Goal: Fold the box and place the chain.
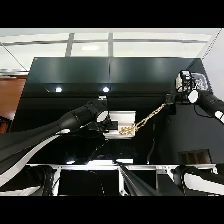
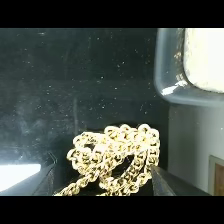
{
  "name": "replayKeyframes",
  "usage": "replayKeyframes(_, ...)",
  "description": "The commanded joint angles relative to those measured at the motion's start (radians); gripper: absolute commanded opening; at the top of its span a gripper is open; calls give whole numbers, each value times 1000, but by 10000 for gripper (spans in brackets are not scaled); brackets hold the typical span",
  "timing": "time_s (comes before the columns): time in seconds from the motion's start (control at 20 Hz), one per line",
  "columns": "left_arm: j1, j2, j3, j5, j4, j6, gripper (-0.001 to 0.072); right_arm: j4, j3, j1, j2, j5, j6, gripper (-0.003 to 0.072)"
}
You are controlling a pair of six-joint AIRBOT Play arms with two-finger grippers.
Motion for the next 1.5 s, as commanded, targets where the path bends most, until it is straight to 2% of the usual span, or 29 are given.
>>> replayKeyframes(0.0,0,0,0,0,0,0,28,-5,3,4,-16,38,6,709)
replayKeyframes(0.05,0,0,0,-1,0,0,28,-5,3,4,-16,40,6,564)
replayKeyframes(0.15,0,0,0,-1,0,0,28,-5,6,4,-16,53,6,183)
replayKeyframes(0.2,0,0,0,-1,0,0,28,-4,10,4,-16,68,6,72)
replayKeyframes(0.25,0,0,0,-1,0,0,28,-3,16,4,-14,88,6,7)
replayKeyframes(0.5,0,0,0,1,0,0,28,-3,92,4,15,280,-2,11)
replayKeyframes(0.65,0,0,0,1,0,0,28,3,116,4,107,355,-26,10)
replayKeyframes(0.8,0,0,0,1,0,0,28,85,131,4,236,456,-95,10)
replayKeyframes(1.0,0,0,0,0,0,0,28,342,131,4,431,578,-232,10)
replayKeyframes(1.15,0,0,0,-1,0,0,28,568,134,4,526,678,-311,10)
replayKeyframes(1.35,0,0,0,-1,0,0,28,898,134,7,552,862,-451,10)
replayKeyframes(1.45,0,0,0,-1,0,0,28,977,134,21,552,911,-481,10)
